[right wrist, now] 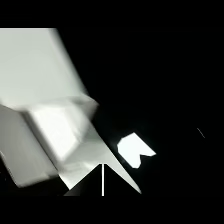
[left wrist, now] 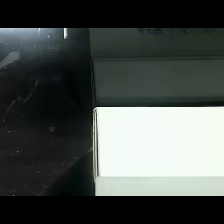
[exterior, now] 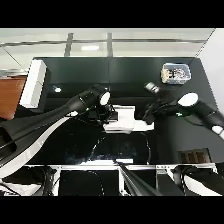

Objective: Fold the box and place the chain.

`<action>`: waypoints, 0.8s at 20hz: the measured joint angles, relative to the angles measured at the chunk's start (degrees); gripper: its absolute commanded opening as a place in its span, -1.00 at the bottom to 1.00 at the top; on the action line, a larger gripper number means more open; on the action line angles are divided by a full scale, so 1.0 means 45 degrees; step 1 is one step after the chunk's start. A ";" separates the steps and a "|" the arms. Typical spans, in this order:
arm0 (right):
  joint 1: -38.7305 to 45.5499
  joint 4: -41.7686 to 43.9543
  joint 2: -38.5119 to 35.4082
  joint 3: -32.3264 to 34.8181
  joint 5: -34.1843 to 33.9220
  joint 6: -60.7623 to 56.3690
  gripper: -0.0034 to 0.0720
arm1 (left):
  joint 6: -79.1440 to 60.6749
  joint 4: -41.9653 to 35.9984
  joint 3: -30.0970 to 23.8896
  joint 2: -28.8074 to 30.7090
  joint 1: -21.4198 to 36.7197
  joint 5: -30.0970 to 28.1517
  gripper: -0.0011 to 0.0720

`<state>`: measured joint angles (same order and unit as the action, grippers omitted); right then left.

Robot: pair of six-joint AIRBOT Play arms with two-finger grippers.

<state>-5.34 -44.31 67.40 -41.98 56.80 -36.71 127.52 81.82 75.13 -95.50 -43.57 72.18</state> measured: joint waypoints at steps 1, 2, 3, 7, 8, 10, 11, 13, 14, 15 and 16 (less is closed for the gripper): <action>0.0860 -0.0617 -0.0097 -0.0068 0.0384 -0.1365 -0.86 | 0.0000 0.0005 0.0000 0.0000 0.0000 -0.0005 -0.90; 0.1826 -0.1073 -0.0151 0.0039 0.0583 -0.2710 -0.86 | 0.0005 0.0005 0.0000 0.0000 0.0000 -0.0005 -0.90; 0.2686 -0.1297 -0.0165 0.0316 0.0641 -0.3920 -0.86 | 0.0005 0.0005 0.0000 0.0000 0.0000 0.0000 -0.90; 0.4503 0.0015 0.0374 0.1797 0.0801 -0.6411 -0.86 | 0.0024 0.0044 0.0000 0.0000 0.0000 -0.0005 -0.90; 0.4473 0.0291 0.0695 0.2025 0.0879 -0.6601 -0.86 | 0.0024 0.0044 0.0000 0.0000 0.0000 -0.0005 -0.90; 0.4002 0.0947 0.1399 0.2297 0.0928 -0.6591 -0.86 | 0.0024 0.0044 0.0000 0.0000 0.0000 -0.0010 -0.90; 0.3628 0.1491 0.1705 0.2375 0.0952 -0.6319 -0.86 | 0.0024 0.0044 0.0000 0.0000 0.0000 -0.0010 -0.90; 0.2730 0.2652 0.2225 0.2438 0.0971 -0.5464 -0.86 | 0.0024 0.0044 0.0000 0.0000 0.0000 -0.0010 -0.90; 0.2380 0.3177 0.2375 0.2370 0.0952 -0.5003 -0.79 | 0.0024 0.0044 0.0000 0.0000 0.0000 -0.0010 -0.90; 0.2127 0.3750 0.2477 0.2215 0.1073 -0.4605 -0.23 | 0.0024 0.0044 0.0000 0.0000 0.0000 -0.0010 -0.90; 0.1914 0.4163 0.2565 0.1967 0.1311 -0.4279 0.44 | 0.0024 0.0044 0.0000 0.0000 0.0005 -0.0024 -0.90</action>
<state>3.27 -25.58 78.94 -33.12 62.70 -55.96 127.63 82.02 75.13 -95.50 -43.55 72.07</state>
